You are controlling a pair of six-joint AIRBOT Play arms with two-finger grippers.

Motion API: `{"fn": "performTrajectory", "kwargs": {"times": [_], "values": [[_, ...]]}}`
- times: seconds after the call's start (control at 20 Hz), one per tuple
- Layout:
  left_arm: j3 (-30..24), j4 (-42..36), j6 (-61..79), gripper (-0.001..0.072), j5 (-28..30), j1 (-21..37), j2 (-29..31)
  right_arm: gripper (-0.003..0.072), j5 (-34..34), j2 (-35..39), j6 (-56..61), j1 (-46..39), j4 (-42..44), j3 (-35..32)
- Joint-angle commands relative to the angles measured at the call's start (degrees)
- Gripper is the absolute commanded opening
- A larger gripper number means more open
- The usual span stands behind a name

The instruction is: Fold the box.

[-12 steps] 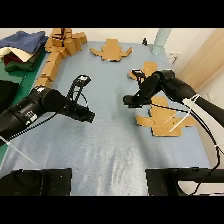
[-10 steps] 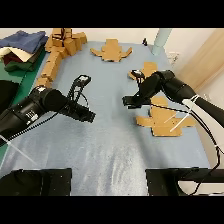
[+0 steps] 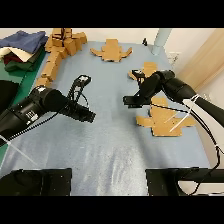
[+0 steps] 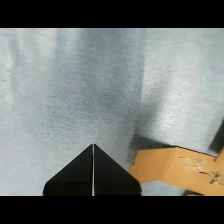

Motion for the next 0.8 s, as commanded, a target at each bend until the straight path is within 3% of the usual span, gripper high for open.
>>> {"fn": "performTrajectory", "kwargs": {"times": [0.0, 0.3, 0.4, 0.45, 0.55, 0.6, 0.7, 0.75], "values": [[0.0, 0.0, 0.0, 0.0012, 0.0, 0.1, 0.0, 0.0005, 0.0, 0.0, 0.0, 0.1, 0.2, 0.0], [0.0, 0.0, 0.0, 0.0013, 0.0, 0.1, 0.0, 0.0005, 2.3, -0.1, 9.5, 0.1, 5.8, 0.1], [0.0, 0.0, 0.0, 0.0013, 0.0, 0.1, 0.0, 0.0006, 3.2, -0.1, 10.2, -1.0, 4.2, 4.1], [0.0, 0.0, 0.0, 0.0012, 0.0, 0.1, 0.0, 0.0082, 1.1, -0.1, 10.2, -2.8, 1.9, 7.9], [0.0, 0.0, 0.0, 0.0012, 0.0, 0.1, 0.0, 0.0464, -9.8, -0.1, 10.7, -8.2, -8.7, 16.9], [0.0, 0.0, 0.0, 0.0013, 0.0, 0.1, 0.0, 0.0527, -17.6, -0.1, 10.7, -11.5, -16.8, 20.2], [0.0, 0.0, 0.0, 0.0013, 0.0, 0.1, 0.0, 0.0526, -28.4, 0.5, 8.5, -18.4, -32.4, 21.2], [0.0, 0.0, 0.0, 0.0012, 0.0, 0.1, 0.0, 0.0526, -30.2, 0.9, 6.1, -22.2, -36.4, 20.0]]}}
